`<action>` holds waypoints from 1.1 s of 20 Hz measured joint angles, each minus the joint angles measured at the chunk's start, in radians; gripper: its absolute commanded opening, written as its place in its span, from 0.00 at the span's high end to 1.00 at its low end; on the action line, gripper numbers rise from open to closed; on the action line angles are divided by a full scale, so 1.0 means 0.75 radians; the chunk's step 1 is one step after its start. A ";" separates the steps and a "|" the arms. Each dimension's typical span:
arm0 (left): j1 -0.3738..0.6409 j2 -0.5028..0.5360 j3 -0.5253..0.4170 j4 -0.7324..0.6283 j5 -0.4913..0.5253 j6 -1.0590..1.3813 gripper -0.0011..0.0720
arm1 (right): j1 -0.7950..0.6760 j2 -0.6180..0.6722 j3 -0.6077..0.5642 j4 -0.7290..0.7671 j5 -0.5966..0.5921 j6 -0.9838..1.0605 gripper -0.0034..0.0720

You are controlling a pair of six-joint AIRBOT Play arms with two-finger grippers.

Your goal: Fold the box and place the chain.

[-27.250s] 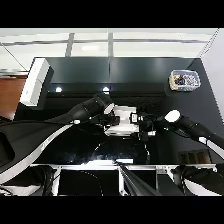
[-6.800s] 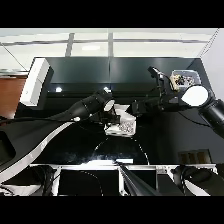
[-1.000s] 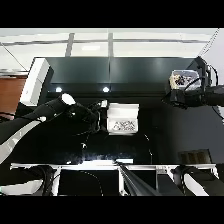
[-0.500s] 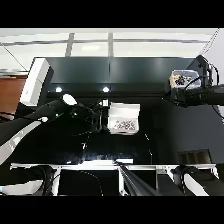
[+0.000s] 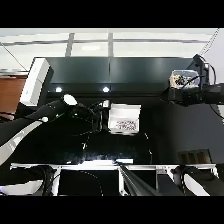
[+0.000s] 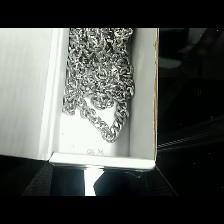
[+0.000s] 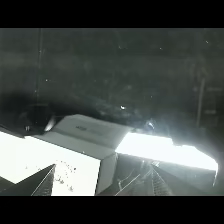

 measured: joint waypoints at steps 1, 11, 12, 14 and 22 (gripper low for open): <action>0.000 0.000 0.000 0.001 0.000 0.002 0.43 | 0.023 -0.032 0.000 0.007 -0.025 -0.033 0.00; 0.000 0.000 0.000 0.005 0.000 0.001 0.43 | 0.199 -0.374 0.000 0.293 -0.207 -0.764 0.00; 0.000 0.000 0.000 0.005 0.000 0.001 0.43 | 0.209 -0.384 0.000 0.309 -0.173 -0.872 0.00; 0.000 0.000 0.000 0.005 0.000 0.001 0.43 | 0.221 -0.386 0.000 0.328 -0.090 -1.077 0.00; 0.000 0.000 0.000 0.005 0.000 0.000 0.43 | 0.248 -0.206 -0.158 0.367 0.051 -1.256 0.05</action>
